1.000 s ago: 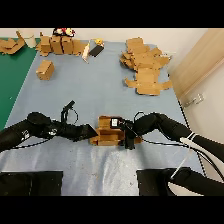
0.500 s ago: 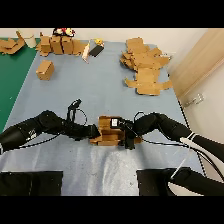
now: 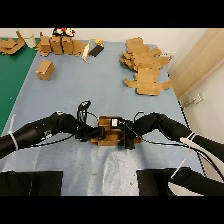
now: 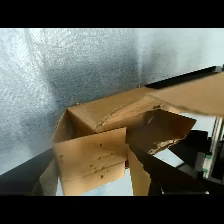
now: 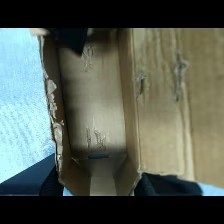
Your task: Fold the box.
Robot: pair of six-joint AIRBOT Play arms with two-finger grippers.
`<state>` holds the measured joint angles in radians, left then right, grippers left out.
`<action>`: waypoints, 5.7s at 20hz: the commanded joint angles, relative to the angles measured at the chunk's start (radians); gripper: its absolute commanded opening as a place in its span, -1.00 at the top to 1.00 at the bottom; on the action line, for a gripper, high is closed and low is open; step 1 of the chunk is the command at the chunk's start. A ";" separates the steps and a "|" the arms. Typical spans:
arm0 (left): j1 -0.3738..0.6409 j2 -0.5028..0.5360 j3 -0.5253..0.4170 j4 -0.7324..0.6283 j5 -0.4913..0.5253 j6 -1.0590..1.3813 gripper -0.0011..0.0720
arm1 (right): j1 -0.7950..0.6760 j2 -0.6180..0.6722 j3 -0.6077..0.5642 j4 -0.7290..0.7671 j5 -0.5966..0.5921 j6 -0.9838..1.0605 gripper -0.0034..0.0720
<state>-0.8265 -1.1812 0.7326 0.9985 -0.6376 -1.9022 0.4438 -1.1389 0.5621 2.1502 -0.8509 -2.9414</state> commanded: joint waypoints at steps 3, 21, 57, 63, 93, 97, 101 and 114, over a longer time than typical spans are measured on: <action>-0.068 -0.041 0.061 0.209 -0.043 -0.240 -0.68 | 0.000 -0.001 0.000 0.000 0.000 0.000 -0.43; -0.068 -0.017 0.089 0.119 -0.060 -0.199 -0.96 | 0.000 0.000 0.000 0.000 0.000 0.000 -0.43; 0.479 0.297 -0.166 0.080 -0.525 0.218 0.93 | 0.000 0.000 0.000 0.000 0.000 0.000 -0.43; 0.479 0.230 -0.217 -0.229 -0.316 0.536 0.93 | 0.000 0.000 0.000 0.000 0.000 0.000 -0.43; 0.402 0.034 -0.217 -0.485 -0.194 0.748 0.93 | 0.000 0.000 0.000 0.000 0.000 0.000 -0.43; 0.402 0.034 -0.216 -0.588 -0.261 0.840 0.93 | 0.000 0.000 0.000 0.000 0.000 0.000 -0.43; 0.402 0.034 -0.216 -0.588 -0.280 0.844 0.93 | 0.000 0.000 0.000 0.000 0.000 0.000 -0.43; 0.407 0.034 -0.216 -0.583 -0.269 0.874 -0.38 | 0.000 0.000 0.000 0.000 0.000 0.001 -0.43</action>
<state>-0.4221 -1.1465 0.5152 0.4129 -0.9157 -1.0348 0.4438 -1.1389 0.5621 2.1506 -0.8509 -2.9410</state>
